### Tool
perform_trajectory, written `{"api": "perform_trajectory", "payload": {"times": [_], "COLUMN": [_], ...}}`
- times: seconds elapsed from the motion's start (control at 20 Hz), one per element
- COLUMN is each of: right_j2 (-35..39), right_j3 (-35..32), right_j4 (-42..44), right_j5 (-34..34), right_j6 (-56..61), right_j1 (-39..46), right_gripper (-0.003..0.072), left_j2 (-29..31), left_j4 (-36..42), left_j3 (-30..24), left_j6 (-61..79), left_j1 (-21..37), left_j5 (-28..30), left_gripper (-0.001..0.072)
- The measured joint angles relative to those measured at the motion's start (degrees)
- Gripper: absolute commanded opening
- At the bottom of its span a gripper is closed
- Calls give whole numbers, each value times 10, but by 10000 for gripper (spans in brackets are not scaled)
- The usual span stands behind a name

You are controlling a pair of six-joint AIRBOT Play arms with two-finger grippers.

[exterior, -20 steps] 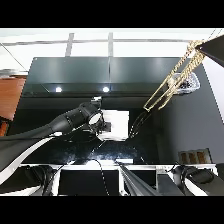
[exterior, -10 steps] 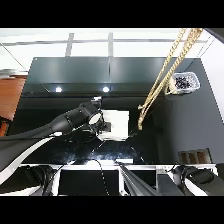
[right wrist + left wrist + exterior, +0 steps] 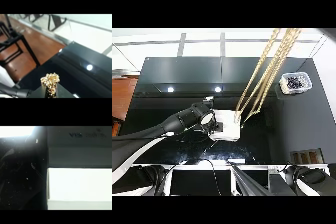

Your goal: Fold the box and place the chain.

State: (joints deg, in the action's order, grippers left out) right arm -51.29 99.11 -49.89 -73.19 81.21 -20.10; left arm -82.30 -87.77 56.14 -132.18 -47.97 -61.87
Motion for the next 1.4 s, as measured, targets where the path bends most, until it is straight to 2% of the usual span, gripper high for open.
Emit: {"api": "perform_trajectory", "payload": {"times": [0.35, 0.75, 1.15, 1.4], "right_j2": [-6, -7, -7, -7], "right_j3": [-58, -148, -175, -223], "right_j4": [-82, -45, -42, -23], "right_j5": [-35, -18, 10, 19], "right_j6": [28, 29, 28, 25], "right_j1": [-24, -69, -90, -92], "right_gripper": [19, 19, 19, 19], "left_j2": [0, 0, 0, 0], "left_j4": [0, 0, 0, 0], "left_j3": [0, 0, 0, 0], "left_j6": [0, 0, 0, 0], "left_j1": [0, 0, 0, 0], "left_j5": [1, 1, 1, 2], "left_gripper": [31, 31, 31, 30]}}
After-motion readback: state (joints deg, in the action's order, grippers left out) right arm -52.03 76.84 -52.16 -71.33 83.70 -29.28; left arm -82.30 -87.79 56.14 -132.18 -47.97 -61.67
